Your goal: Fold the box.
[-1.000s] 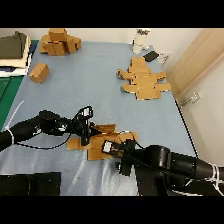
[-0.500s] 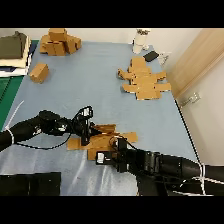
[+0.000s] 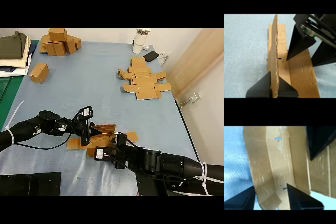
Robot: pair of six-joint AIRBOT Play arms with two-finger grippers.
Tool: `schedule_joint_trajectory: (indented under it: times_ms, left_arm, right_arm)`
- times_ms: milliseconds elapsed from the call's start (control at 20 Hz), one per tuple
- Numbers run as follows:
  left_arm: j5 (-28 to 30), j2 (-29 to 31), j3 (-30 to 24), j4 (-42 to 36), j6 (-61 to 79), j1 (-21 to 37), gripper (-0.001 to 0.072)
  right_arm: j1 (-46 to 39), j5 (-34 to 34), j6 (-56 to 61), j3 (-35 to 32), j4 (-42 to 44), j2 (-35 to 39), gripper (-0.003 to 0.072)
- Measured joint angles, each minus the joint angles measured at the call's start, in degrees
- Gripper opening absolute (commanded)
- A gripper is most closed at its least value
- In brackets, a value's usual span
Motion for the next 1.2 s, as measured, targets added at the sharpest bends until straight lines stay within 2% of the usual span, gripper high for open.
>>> schedule_joint_trajectory:
  times_ms: [50, 1000, 1100, 1200]
  left_arm:
    - [0.0, 0.0, 0.0, 0.0, 0.0, 0.0, 0.0012]
    - [0.0, 0.0, 0.0, -0.02, 0.0, 0.0, 0.0012]
    - [0.0, 0.0, 0.0, -0.02, 0.0, 0.0, 0.0012]
    - [0.0, 0.0, 0.0, 0.0, 0.0, 0.0, 0.0012]
  right_arm:
    - [-0.09, 0.02, 0.5, 0.04, 0.33, 0.04, 0.072]
    - [-8.24, 0.0, 5.4, 0.42, -3.87, 4.04, 0.0719]
    - [-10.14, 0.76, 3.37, 0.35, -2.73, 4.07, 0.0719]
    - [-12.9, 1.62, -3.48, 0.31, 2.45, 3.91, 0.0719]
